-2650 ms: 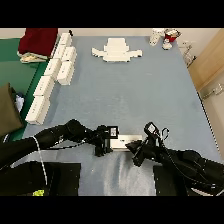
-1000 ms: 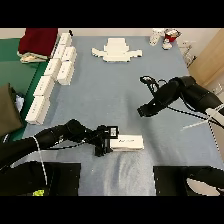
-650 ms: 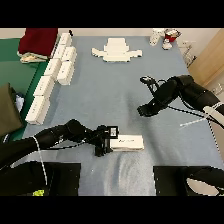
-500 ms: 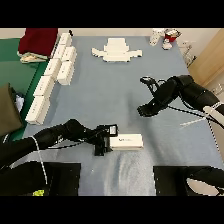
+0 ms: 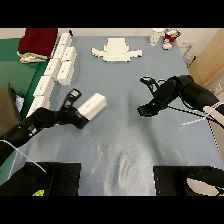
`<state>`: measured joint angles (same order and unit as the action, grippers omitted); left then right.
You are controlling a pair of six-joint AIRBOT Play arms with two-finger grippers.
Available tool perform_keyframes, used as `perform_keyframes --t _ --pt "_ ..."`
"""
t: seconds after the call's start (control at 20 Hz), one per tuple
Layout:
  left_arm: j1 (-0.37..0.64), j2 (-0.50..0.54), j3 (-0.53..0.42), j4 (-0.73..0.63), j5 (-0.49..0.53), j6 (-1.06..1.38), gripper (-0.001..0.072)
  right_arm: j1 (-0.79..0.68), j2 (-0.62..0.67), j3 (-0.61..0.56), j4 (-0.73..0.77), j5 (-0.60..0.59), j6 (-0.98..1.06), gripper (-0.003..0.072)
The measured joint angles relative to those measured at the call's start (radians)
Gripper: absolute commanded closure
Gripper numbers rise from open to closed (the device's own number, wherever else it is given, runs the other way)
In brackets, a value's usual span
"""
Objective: Fold the box.
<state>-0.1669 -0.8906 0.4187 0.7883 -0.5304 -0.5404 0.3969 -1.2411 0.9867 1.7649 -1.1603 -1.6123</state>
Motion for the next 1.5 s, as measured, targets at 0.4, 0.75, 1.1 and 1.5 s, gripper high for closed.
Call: perform_keyframes --t 0.4,0.75,1.1,1.5 --pt "0.304 -0.092 0.061 0.061 0.09 -0.164 0.0256 0.0 0.0 0.0 0.0 0.0 0.0 0.068" --pt "0.333 -0.304 0.225 0.063 0.157 -0.188 0.0256 0.0 0.0 0.0 0.0 0.0 0.0 0.068" --pt "0.334 -0.523 0.426 0.061 0.176 -0.193 0.0256 0.0 0.0 0.0 0.0 0.0 0.001 0.068" --pt "0.314 -0.681 0.636 0.061 0.18 -0.194 0.0256 0.0 0.0 0.0 0.0 0.0 0.0 0.068"
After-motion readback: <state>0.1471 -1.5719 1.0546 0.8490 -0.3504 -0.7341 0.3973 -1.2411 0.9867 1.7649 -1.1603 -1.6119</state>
